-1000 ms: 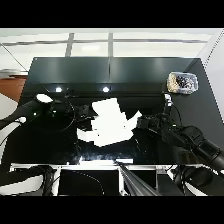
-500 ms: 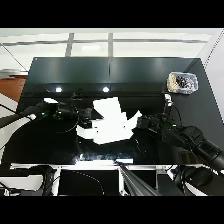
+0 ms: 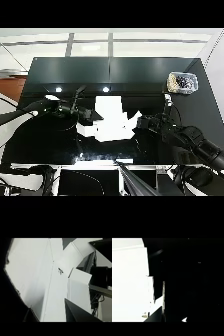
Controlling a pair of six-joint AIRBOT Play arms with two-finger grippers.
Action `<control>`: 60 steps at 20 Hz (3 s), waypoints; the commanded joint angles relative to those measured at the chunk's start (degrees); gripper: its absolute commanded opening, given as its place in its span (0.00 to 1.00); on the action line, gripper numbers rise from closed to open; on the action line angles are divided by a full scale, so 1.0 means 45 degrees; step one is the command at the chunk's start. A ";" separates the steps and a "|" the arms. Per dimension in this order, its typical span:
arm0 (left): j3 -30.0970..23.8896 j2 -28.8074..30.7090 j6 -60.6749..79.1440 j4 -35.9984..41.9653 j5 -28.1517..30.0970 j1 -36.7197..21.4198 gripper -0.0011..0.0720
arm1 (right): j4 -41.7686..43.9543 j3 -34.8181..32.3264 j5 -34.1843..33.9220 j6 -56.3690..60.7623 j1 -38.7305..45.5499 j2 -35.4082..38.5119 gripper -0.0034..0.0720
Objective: Fold the box and place the chain.
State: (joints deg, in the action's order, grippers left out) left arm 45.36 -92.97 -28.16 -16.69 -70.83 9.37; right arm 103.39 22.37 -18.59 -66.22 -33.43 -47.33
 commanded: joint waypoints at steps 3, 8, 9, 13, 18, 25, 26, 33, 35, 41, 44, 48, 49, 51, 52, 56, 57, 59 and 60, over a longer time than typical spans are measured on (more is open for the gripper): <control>0.0874 -0.0855 0.0112 -0.0544 -0.1156 0.0005 0.59 | -0.0044 -0.0005 -0.0034 -0.0005 -0.0005 0.0010 0.07; 0.2025 -0.0865 -0.1268 -0.2841 -0.0874 0.0010 0.60 | -0.0087 -0.0005 -0.0257 -0.0005 -0.0005 0.0010 0.07; 0.2152 -0.0865 -0.1268 -0.2929 -0.0894 0.0010 0.65 | -0.0092 -0.0005 -0.0257 -0.0005 -0.0005 0.0010 0.07; 0.2569 -0.0865 -0.1277 -0.3113 -0.0894 0.0068 0.90 | -0.0092 -0.0005 -0.0257 -0.0005 -0.0005 0.0010 0.07; 0.2725 -0.0923 -0.1277 -0.3303 -0.1166 0.0505 0.90 | -0.0097 -0.0005 -0.0257 -0.0005 -0.0005 0.0010 0.07; 0.2739 -0.1506 -0.1001 -0.4449 -0.2181 0.0602 0.75 | -0.0097 -0.0005 -0.0253 -0.0005 -0.0005 0.0010 0.07; 0.2793 -0.1506 -0.1005 -0.4634 -0.2171 0.0597 0.68 | -0.0126 -0.0005 -0.0257 -0.0005 -0.0005 0.0010 0.07; 0.2788 -0.1506 -0.1039 -0.4556 -0.2166 0.0617 0.59 | -0.0141 -0.0005 -0.0253 -0.0005 -0.0005 0.0010 0.07; 0.2783 -0.1506 -0.1025 -0.4488 -0.2336 0.0612 0.59 | -0.0141 -0.0005 -0.0253 -0.0005 -0.0005 0.0010 0.07; 0.2759 -0.1506 -0.1020 -0.4537 -0.2487 0.0962 0.57 | -0.0136 -0.0005 -0.0253 0.0000 -0.0005 0.0010 0.07; 0.2759 -0.1506 -0.1030 -0.4585 -0.2317 0.1258 0.57 | -0.0131 -0.0005 -0.0253 0.0000 -0.0005 0.0010 0.07; 0.2759 -0.1506 -0.1443 -0.5231 -0.2322 0.1137 0.52 | -0.0131 -0.0005 -0.0257 0.0000 -0.0005 0.0010 0.07; 0.2759 -0.1506 -0.1574 -0.5484 -0.2317 0.1137 0.51 | -0.0131 -0.0005 -0.0253 0.0000 -0.0005 0.0010 0.07; 0.2759 -0.1506 -0.1603 -0.5469 -0.2312 0.1141 0.49 | -0.0126 -0.0005 -0.0253 0.0000 -0.0005 0.0010 0.07; 0.2759 -0.1506 -0.1613 -0.5469 -0.2259 0.1151 0.45 | -0.0121 -0.0005 -0.0257 0.0005 -0.0005 0.0010 0.07; 0.2764 -0.1506 -0.1700 -0.5464 -0.2254 0.1156 0.16 | -0.0078 -0.0005 -0.0442 0.0005 -0.0005 0.0010 0.07; 0.2764 -0.1506 -0.1700 -0.5464 -0.2259 0.1161 0.10 | -0.0078 -0.0005 -0.0544 0.0005 -0.0005 0.0010 0.07; 0.2764 -0.1506 -0.1695 -0.5459 -0.2254 0.1161 0.06 | -0.0083 -0.0005 -0.0699 0.0005 -0.0005 0.0010 0.07; 0.2764 -0.1506 -0.1695 -0.5455 -0.2225 0.1161 0.06 | -0.0083 -0.0005 -0.0753 0.0005 -0.0005 0.0010 0.07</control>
State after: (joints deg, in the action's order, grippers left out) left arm 57.80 -99.70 -35.55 -41.17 -81.14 14.55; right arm 102.96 22.37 -20.91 -66.24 -33.43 -47.33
